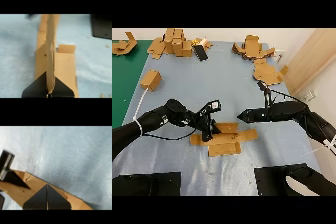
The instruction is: Fold the box.
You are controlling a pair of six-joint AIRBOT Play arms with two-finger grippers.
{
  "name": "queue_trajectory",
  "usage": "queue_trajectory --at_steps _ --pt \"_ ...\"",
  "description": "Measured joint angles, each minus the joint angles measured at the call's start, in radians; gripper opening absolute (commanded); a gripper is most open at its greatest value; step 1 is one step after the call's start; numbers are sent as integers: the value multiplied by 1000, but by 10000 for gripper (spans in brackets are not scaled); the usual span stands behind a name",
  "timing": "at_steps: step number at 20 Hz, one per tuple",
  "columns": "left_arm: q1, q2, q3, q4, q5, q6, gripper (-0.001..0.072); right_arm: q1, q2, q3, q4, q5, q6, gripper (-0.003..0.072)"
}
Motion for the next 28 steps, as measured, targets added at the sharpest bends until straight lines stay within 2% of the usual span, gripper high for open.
queue_trajectory --at_steps 14,28 --pt "68 51 -12 -5 -129 -35 10 0 5 0 -157 7 110 4" --pt "27 51 -81 -42 -48 21 10 0 5 0 -196 10 137 4"
